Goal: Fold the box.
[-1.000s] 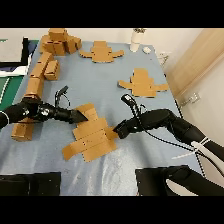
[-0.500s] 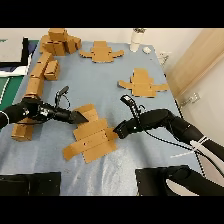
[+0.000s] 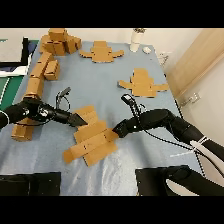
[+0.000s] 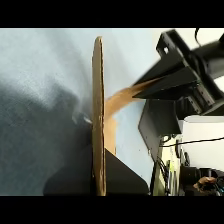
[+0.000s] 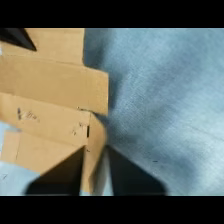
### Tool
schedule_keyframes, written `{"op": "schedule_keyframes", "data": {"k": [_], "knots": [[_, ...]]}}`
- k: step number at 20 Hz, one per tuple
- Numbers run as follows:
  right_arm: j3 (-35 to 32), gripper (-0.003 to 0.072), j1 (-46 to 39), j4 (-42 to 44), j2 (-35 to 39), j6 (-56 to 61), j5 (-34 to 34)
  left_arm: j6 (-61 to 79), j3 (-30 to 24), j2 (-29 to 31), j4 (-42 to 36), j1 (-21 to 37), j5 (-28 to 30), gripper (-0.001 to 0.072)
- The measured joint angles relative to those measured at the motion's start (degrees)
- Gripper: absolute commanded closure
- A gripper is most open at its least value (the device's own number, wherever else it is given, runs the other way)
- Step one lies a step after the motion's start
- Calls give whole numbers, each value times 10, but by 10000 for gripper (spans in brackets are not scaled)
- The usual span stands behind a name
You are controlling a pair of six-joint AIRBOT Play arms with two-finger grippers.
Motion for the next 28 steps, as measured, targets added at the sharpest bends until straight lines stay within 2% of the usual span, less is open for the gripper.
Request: {"op": "schedule_keyframes", "data": {"k": [4,9,14,17,18,19,21,22,23,28], "knots": [[17,336,-22,-47,0,34,21,20,21,8,6,-18,6,694],[90,350,-96,-134,0,127,15,95,52,29,20,-84,26,694],[120,350,-122,-150,-4,191,7,170,82,31,32,-140,51,693],[124,355,-126,-132,-14,210,3,186,106,9,54,-155,52,694],[125,429,-126,-126,-18,213,4,189,113,-2,60,-158,47,694],[126,468,-124,-119,-23,215,3,191,121,-13,65,-160,42,694],[126,476,-118,-113,-33,219,4,198,130,-28,70,-164,44,695],[126,554,-114,-114,-38,220,6,204,133,-30,72,-167,52,696],[127,596,-109,-110,-45,221,7,213,133,-31,70,-170,61,695],[127,617,-96,-108,-66,223,15,295,97,-7,5,-194,116,695]]}}
